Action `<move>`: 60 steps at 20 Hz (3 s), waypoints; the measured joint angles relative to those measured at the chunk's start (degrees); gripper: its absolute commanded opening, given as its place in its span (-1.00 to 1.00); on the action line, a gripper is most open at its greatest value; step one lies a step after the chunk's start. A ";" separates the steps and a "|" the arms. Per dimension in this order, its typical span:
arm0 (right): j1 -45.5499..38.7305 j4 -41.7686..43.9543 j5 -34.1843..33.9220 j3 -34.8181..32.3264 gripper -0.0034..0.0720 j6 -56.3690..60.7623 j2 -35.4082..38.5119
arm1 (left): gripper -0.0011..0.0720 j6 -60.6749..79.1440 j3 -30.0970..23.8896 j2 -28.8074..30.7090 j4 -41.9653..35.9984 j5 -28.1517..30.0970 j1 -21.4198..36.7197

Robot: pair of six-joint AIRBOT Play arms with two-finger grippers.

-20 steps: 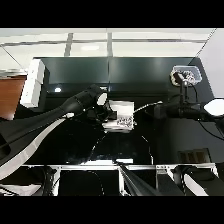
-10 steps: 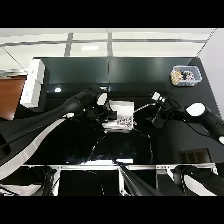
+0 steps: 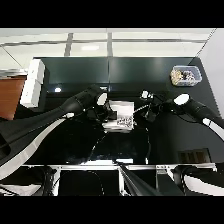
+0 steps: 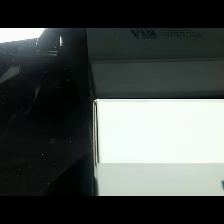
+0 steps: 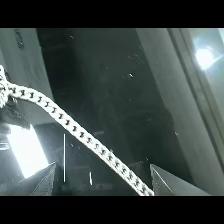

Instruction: Fold the box and place the chain.

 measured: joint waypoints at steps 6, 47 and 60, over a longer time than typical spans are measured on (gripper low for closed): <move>1.27 0.96 -2.25 0.46 0.94 -0.85 -1.36 | -0.89 0.00 0.00 0.00 -0.02 -0.04 0.00; 5.03 12.04 17.92 -1.14 0.25 54.66 30.82 | -0.89 0.02 0.00 0.00 0.00 -0.31 -0.02; 6.54 -9.31 1.27 -20.50 1.00 38.36 28.59 | -0.89 0.00 0.00 0.00 0.02 -0.26 -0.02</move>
